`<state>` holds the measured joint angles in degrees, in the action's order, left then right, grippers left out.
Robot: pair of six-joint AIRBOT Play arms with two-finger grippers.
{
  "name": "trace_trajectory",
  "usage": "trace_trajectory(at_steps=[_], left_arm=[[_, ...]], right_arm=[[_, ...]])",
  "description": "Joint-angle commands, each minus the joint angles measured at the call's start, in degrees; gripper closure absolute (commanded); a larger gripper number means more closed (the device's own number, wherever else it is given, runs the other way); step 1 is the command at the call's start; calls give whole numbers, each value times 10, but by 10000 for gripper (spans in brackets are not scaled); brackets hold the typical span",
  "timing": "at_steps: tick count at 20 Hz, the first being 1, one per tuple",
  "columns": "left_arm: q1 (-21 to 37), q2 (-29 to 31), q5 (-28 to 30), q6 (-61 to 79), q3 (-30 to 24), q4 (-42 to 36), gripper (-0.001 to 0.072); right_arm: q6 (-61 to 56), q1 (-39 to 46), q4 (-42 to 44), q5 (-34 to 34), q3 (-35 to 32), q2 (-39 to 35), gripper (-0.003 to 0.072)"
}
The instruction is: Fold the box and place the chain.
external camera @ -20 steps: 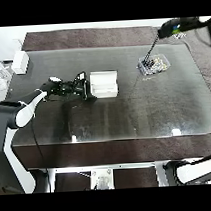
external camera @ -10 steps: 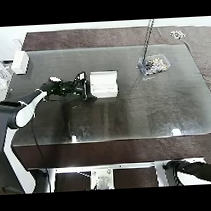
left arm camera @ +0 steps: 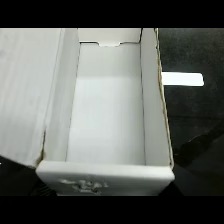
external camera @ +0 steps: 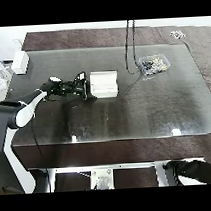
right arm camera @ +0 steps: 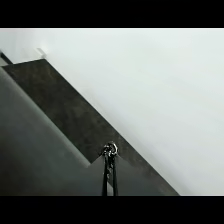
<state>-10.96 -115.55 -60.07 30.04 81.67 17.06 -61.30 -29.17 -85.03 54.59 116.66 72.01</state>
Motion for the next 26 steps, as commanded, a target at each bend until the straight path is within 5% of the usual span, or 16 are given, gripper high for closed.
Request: trace_trajectory(at_steps=[1, 8, 26], left_arm=[[1, 0, 0, 0, 0, 0, 316], [1, 0, 0, 0, 0, -1, 317], [1, 0, 0, 0, 0, -2, 316]], right_arm=[[0, -25, 6, -1, -7, 2, 678], [-17, -40, 53, 16, -14, 20, 678], [-47, -39, 176, -26, -231, 64, 678]])
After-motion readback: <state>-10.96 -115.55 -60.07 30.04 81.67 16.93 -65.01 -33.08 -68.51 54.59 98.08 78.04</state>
